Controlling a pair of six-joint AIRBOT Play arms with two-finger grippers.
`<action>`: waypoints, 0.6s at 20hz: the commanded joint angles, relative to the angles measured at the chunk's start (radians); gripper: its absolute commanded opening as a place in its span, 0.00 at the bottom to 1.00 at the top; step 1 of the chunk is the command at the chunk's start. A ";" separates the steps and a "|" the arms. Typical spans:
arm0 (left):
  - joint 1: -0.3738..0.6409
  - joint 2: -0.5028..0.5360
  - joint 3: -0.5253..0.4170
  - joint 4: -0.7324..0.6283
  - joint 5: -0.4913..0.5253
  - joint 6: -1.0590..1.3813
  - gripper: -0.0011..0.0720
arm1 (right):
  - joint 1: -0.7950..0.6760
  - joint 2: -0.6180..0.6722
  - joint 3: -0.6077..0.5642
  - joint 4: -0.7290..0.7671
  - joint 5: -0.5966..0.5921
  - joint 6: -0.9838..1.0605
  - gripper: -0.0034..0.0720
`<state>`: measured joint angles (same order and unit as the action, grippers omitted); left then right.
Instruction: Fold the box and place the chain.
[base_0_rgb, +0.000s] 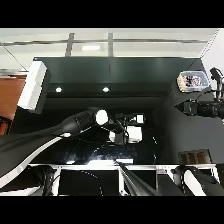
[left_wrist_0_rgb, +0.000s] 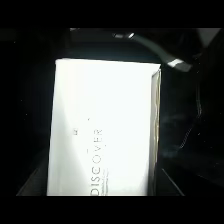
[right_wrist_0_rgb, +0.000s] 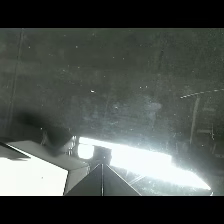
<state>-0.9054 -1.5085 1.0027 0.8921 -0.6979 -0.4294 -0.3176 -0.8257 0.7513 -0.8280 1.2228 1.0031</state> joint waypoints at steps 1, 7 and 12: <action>-0.043 -0.008 0.000 0.129 0.039 -0.068 0.99 | 0.000 0.000 0.000 0.000 0.002 0.008 0.05; 0.004 0.072 0.000 0.179 -0.059 -0.290 0.45 | 0.000 0.000 0.000 0.000 0.016 0.011 0.05; 0.243 0.225 -0.028 0.456 -0.370 -0.688 0.45 | 0.000 0.000 0.000 0.000 0.016 0.011 0.05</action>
<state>-0.7780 -1.3567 0.9924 1.1797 -0.8860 -0.8761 -0.3176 -0.8261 0.7513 -0.8280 1.2377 1.0142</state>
